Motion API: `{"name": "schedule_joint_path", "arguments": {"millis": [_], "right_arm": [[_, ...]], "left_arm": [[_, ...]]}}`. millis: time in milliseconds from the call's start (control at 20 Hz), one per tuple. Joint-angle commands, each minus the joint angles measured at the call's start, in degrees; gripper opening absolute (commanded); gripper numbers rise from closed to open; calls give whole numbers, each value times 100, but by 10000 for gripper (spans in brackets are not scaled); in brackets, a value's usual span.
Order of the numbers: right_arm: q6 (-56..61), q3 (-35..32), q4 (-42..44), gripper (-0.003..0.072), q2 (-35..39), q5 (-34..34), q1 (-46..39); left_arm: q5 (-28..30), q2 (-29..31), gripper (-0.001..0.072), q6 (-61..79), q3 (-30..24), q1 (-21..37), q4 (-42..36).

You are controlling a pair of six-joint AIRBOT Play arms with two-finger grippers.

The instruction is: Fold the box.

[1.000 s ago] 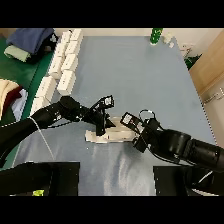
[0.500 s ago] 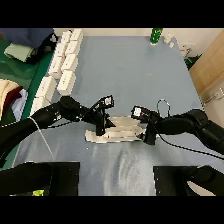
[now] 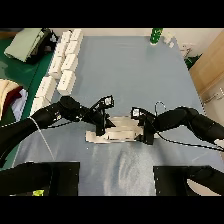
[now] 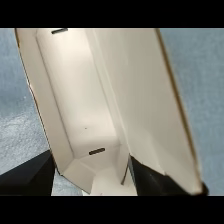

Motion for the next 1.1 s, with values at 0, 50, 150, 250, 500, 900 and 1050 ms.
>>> {"name": "schedule_joint_path", "arguments": {"millis": [0, 50, 150, 250, 500, 900, 1050], "right_arm": [[11, 0, -146, 720, -94, -210, -22], [13, 0, -146, 720, -94, -238, -22], [-68, -2, -153, 720, -114, -223, -22], [-614, -2, -118, 720, -133, -216, -24], [-1200, -2, 212, 716, -424, -35, -146], [-1189, 17, 190, 716, -533, -267, -144], [-1172, 17, 173, 716, -481, -328, -142]], "left_arm": [[4, -2, 14, 2, 7, 0, 2], [4, -2, 14, 2, 7, 0, 2], [4, -2, 14, 2, 7, 0, 2], [2, -2, 14, 2, 7, -2, 2], [4, -2, 14, 2, 7, 0, 2], [4, -2, 14, 2, 4, -2, 2], [4, -2, 14, 2, 7, 0, 2]]}}
